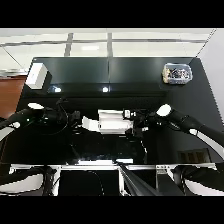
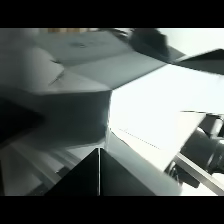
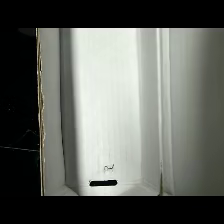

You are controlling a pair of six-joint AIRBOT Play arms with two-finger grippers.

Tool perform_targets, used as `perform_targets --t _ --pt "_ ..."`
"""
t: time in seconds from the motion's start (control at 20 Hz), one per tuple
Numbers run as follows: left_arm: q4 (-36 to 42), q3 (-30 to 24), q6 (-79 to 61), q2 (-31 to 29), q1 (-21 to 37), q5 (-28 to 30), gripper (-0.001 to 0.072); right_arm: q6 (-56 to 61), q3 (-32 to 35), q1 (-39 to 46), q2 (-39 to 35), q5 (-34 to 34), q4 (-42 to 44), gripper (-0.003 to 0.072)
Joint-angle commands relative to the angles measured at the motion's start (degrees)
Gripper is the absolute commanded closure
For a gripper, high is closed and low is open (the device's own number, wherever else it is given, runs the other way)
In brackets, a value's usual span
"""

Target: Fold the box and place the chain.

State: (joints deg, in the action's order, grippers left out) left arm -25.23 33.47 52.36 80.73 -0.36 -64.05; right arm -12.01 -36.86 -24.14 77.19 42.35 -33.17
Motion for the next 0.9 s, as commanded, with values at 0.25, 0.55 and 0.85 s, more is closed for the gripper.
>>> perform_targets --t 0.25,0.55,0.85 --pt "1.7 1.3 -4.0 0.1 -2.5 -1.2 0.0086 0.0 0.0 0.0 0.0 0.0 0.0 0.0558" --pt "-4.9 7.5 -0.7 0.1 -8.5 -0.8 0.0023 0.0 0.0 0.0 0.0 0.0 0.0 0.0557" --pt "-16.1 13.9 12.7 0.0 -13.9 0.9 0.0024 0.0 0.0 0.0 0.0 0.0 0.0 0.0558"
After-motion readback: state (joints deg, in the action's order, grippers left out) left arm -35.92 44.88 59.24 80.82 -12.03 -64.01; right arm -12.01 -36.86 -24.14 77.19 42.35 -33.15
